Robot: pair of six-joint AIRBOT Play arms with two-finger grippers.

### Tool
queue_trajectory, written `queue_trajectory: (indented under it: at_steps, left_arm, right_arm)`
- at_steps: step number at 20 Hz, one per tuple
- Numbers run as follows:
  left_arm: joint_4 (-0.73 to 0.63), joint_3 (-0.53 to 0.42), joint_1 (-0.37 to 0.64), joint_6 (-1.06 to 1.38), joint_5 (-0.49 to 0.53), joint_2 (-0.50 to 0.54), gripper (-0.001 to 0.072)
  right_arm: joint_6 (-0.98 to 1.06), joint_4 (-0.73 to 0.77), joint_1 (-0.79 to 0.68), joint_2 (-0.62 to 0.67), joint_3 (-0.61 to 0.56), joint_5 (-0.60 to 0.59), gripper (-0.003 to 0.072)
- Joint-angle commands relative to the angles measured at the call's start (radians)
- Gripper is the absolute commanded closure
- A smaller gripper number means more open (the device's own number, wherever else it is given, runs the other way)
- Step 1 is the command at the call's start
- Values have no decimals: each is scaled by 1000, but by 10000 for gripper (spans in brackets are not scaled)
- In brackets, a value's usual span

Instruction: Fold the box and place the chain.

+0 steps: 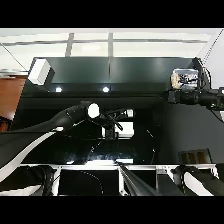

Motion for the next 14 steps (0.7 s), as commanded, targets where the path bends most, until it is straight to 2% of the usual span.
queue_trajectory:
  at_steps: [1,2,6,11,14]
  left_arm:
    - [37,12,-4,-63,1,3,324]
    - [72,22,-4,-103,-4,11,365]
    - [224,41,42,-294,-60,77,365]
    - [256,40,238,-379,-250,189,364]
    - [380,40,380,-501,-331,275,359]
  right_arm:
    - [0,0,0,0,0,0,646]
    - [0,0,0,0,0,2,646]
    - [0,0,-6,0,3,3,646]
    - [2,8,-56,1,15,23,646]
    - [3,8,-69,1,14,36,646]
